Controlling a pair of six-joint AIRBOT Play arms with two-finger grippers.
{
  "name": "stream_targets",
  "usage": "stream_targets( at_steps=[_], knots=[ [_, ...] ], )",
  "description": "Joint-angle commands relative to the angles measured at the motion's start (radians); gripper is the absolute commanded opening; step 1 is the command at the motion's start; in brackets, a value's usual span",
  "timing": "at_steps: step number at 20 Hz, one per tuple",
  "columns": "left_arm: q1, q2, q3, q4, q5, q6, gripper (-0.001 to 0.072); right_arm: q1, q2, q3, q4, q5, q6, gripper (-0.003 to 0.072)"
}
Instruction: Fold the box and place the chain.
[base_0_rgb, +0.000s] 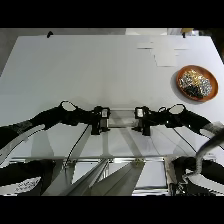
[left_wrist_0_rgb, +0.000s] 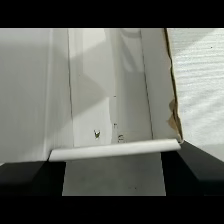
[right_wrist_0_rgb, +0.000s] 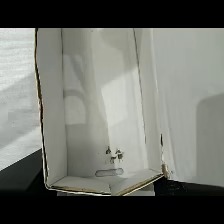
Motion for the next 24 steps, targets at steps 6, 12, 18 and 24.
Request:
stream_targets(
  at_steps=[6, 12, 18, 24],
  knots=[
    [-0.007, -0.003, -0.001, 0.005, 0.019, -0.003, 0.0137, 0.000, 0.000, 0.000, 0.000, 0.000, -0.001, 0.0403],
    [-0.007, -0.003, -0.001, 0.005, 0.016, -0.003, 0.0137, 0.000, 0.000, 0.000, -0.031, -0.084, -0.002, 0.0403],
    [-0.007, -0.003, -0.001, 0.005, 0.016, -0.003, 0.0137, 0.000, 0.000, 0.000, -0.060, -0.309, -0.001, 0.0403],
    [-0.007, -0.003, -0.001, 0.005, 0.016, -0.003, 0.0136, 0.000, 0.000, 0.000, -0.060, -0.309, -0.001, 0.0403]
  ],
)
